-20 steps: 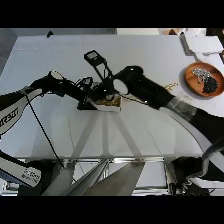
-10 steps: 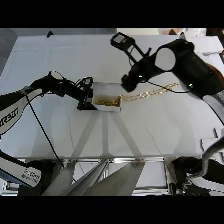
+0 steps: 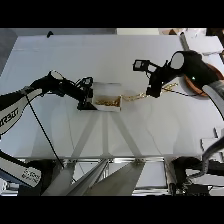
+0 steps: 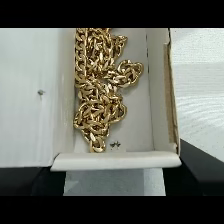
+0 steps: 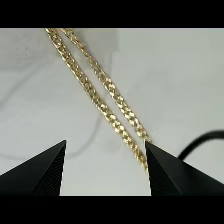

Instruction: Fold the box and place the chain.

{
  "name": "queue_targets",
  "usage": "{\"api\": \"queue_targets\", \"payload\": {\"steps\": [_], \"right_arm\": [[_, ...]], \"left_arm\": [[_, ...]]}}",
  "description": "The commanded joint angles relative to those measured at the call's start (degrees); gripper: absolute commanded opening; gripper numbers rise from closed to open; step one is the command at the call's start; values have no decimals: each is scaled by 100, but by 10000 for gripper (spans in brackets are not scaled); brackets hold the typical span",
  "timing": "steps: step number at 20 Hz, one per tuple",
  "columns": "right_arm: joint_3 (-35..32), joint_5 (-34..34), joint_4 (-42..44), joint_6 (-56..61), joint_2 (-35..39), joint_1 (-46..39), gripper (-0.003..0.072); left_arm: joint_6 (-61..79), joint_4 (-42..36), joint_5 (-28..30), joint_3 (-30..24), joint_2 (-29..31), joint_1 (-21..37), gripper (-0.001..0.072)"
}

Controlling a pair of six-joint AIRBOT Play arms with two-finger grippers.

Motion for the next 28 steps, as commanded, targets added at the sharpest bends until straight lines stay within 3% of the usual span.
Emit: {"api": "queue_targets", "payload": {"steps": [1,4,15,17,19,21,22,23,28], "right_arm": [[-52,-295,752,-1801,-505,-120,548],[-52,-411,1198,-2358,-881,-120,548],[-52,-647,1198,-2415,-1386,-42,542],[-52,-645,1163,-2415,-1423,24,488],[-52,-640,1158,-2411,-1429,70,326],[-52,-638,1141,-2352,-1429,76,271],[-52,-584,1123,-2343,-1427,76,76],[-52,-461,1093,-2288,-1429,76,13],[-52,-39,424,-1377,-1331,236,11]], "left_arm": [[0,2,0,0,-2,2,274],[0,2,2,0,-2,2,274],[0,2,0,0,-2,2,274],[0,2,0,0,-2,2,274],[2,2,0,0,-2,2,274],[0,2,2,0,-2,2,274],[2,2,0,0,-2,2,274],[2,2,2,0,-2,2,274],[0,2,0,0,-2,2,274]]}}
